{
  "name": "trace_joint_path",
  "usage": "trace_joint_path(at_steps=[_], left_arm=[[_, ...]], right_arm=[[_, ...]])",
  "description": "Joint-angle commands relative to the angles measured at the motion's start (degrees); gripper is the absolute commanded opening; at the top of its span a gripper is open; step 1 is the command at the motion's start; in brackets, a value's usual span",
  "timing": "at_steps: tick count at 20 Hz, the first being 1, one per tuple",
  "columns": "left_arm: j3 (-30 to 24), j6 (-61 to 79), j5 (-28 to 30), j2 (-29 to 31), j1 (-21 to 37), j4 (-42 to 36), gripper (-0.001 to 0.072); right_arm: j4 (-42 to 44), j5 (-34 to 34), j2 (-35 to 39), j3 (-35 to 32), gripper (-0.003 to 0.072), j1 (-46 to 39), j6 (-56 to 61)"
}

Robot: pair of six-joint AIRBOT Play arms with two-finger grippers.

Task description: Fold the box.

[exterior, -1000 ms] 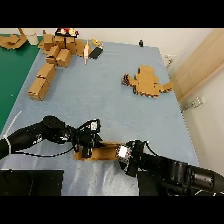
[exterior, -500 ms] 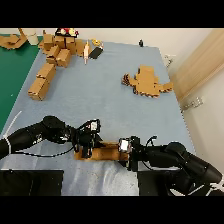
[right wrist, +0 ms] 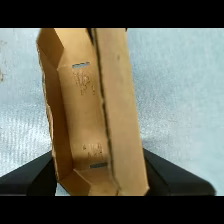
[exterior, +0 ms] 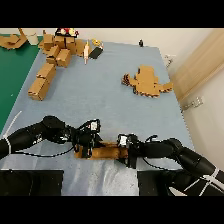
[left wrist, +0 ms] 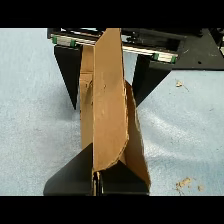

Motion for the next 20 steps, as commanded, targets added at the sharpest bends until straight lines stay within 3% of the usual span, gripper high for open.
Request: trace_joint_path(at_steps=[1,20], left_arm=[[0.0,0.0,0.0,0.0,0.0,0.0,0.0012],[0.0,0.0,0.0,0.0,0.0,0.0,0.0012]], right_arm=[[-0.7,-2.9,-0.3,0.2,0.0716,-0.2,-0.6],[2.6,-4.8,-4.1,0.2,0.0716,-0.2,-7.2]])
